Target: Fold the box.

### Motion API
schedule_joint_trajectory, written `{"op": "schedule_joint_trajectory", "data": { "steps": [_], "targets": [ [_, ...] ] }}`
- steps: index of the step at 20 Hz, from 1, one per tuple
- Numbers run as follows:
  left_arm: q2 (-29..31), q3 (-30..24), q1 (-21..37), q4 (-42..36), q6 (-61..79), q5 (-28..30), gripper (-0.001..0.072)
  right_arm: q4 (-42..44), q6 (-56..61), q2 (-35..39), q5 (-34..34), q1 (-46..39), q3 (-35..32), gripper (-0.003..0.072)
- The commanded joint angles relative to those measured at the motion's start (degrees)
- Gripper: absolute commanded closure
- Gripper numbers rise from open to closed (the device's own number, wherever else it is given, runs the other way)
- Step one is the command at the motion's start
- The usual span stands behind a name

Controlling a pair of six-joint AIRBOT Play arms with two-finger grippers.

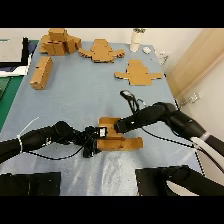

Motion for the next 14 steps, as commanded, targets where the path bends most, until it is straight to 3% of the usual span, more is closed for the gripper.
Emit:
{"op": "schedule_joint_trajectory", "data": {
  "steps": [1, 5, 6, 7, 8, 11, 14],
  "targets": [
    [-0.02, 0.04, 0.00, -0.02, -0.02, 0.11, 0.0237, -11.61, 5.05, 7.02, -6.38, 0.00, 2.29, 0.0682],
    [-0.02, 0.04, 0.00, -0.02, -0.02, 0.09, 0.0237, -13.07, -7.76, 12.33, -14.58, 0.07, 0.00, 0.0664],
    [-0.02, 0.04, 0.00, 0.00, -0.02, 0.09, 0.0237, -12.68, -12.46, 13.05, -16.57, 0.07, -1.20, 0.0510],
    [-0.02, 0.04, 0.00, 0.00, -0.02, 0.09, 0.0237, -12.74, -15.50, 13.14, -18.49, 0.07, -2.62, 0.0275],
    [-0.02, 0.04, 0.00, -0.02, -0.02, 0.07, 0.0237, -12.70, -18.36, 12.92, -20.06, 0.07, -4.15, 0.0181],
    [-0.02, 0.04, 0.00, 0.00, -0.02, 0.13, 0.0237, -12.87, -33.18, 11.93, -18.08, 0.07, -9.27, 0.0042],
    [-0.02, 0.04, 0.00, -0.02, -0.02, 0.09, 0.0237, -12.02, -40.46, 9.66, -8.57, 0.07, -11.93, 0.0037]
  ]
}}
